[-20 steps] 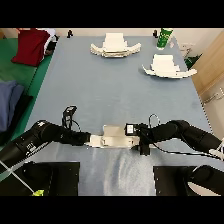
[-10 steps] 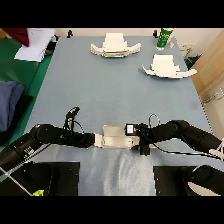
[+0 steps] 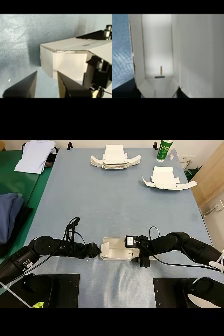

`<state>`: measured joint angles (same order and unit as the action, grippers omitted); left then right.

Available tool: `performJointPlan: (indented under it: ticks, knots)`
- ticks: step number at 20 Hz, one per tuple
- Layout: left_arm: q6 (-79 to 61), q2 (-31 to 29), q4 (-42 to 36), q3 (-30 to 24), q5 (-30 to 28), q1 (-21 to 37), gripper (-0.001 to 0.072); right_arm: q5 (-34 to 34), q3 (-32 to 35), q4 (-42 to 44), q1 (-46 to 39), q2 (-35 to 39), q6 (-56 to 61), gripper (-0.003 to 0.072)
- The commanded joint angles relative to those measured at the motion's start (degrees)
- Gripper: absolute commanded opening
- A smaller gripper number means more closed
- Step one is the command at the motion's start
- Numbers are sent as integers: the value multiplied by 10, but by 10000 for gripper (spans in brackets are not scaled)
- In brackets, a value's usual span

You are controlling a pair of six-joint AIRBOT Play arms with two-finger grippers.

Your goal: Fold the box.

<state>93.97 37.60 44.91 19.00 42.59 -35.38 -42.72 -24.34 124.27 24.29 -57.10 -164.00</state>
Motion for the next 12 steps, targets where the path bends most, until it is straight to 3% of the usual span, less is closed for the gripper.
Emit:
performJointPlan:
  ticks: [1,9,12]
  knots:
    - [-3,0,-8,0,-2,0,400,0,0,0,0,0,0,512]
    - [-13,13,-42,2,-43,-1,401,0,0,0,0,0,0,512]
    - [20,24,3,18,-42,-28,400,0,0,0,0,0,0,512]
